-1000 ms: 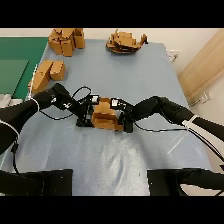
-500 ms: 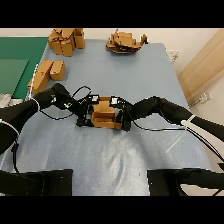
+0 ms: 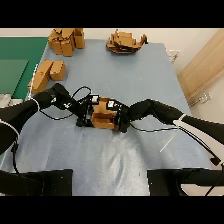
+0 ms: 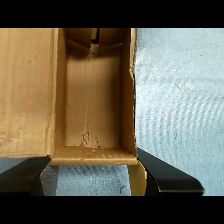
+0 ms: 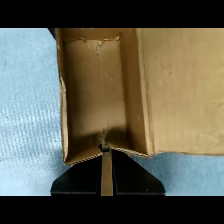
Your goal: Fold the box.
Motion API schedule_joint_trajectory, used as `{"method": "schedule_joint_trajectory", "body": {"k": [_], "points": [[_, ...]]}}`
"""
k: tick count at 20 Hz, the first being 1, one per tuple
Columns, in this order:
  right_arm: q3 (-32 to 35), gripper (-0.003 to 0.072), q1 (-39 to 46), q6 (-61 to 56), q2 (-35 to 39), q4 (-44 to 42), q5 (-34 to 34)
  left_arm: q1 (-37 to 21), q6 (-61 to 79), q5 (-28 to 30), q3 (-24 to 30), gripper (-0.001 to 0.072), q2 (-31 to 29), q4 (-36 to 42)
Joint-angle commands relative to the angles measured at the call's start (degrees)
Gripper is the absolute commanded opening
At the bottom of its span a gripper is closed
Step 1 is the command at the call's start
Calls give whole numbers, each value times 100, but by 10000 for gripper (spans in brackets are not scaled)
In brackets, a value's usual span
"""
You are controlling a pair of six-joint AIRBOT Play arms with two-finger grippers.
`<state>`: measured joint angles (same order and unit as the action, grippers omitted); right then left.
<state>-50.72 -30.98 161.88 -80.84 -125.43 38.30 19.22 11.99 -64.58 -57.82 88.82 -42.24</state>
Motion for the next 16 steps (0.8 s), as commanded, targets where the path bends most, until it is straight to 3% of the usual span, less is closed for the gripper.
{"method": "schedule_joint_trajectory", "body": {"k": [1, 9, 12, 13, 15, 16], "points": [[-4, 93, -33, 20, -63, -181, -444, 0, 0, 9, -2, 284, -2, 2], [-4, 81, -181, 168, -63, -260, -470, 4, 0, 11, -2, 284, -2, 2], [-4, 110, -181, 168, -63, -258, -354, 4, 0, 11, -2, 284, -2, 2], [-4, 135, -181, 168, -63, -260, -313, 4, 0, 9, -2, 284, -2, 2], [-4, 362, -181, 166, -63, -260, -271, 7, 0, 9, -2, 284, -2, 2], [-4, 393, -181, 166, -63, -260, -271, 7, 0, 9, -2, 284, -2, 2]]}}
